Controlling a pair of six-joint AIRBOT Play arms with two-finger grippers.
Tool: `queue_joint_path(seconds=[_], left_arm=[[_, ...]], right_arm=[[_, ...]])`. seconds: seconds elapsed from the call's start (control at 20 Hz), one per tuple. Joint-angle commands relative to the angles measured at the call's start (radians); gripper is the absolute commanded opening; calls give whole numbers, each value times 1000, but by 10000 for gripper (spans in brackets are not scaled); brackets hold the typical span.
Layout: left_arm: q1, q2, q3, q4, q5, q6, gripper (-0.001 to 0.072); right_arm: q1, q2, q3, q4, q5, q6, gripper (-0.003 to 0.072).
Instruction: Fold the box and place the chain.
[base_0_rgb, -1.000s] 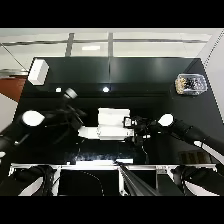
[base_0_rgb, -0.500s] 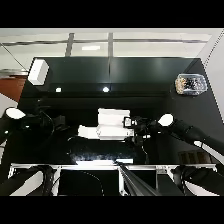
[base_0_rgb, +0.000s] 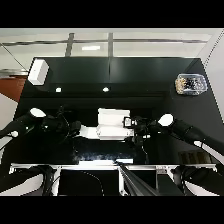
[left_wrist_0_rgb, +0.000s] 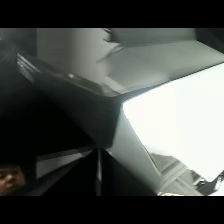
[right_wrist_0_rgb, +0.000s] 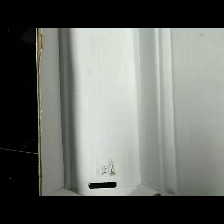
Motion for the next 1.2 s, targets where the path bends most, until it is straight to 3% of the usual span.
queue_joint_path(seconds=[0.0,0.05,0.1,0.35,0.7,0.9,1.15], left_arm=[[-54,-7,10,-78,24,68,299],[-61,-6,22,-78,10,69,546],[-63,-5,38,-77,-16,69,704],[-78,-5,130,-79,-148,47,704],[-142,-5,168,-76,-137,-5,704],[-218,-5,169,-27,-36,-169,611],[-349,-5,179,-2,109,-260,611]], right_arm=[[1,-1,0,0,0,1,461],[1,-1,0,0,0,1,461],[1,-1,0,0,0,1,461],[1,-1,0,0,0,1,461],[1,-1,0,0,0,0,461],[1,-1,0,0,-1,1,461],[1,-1,0,0,-1,0,461]])
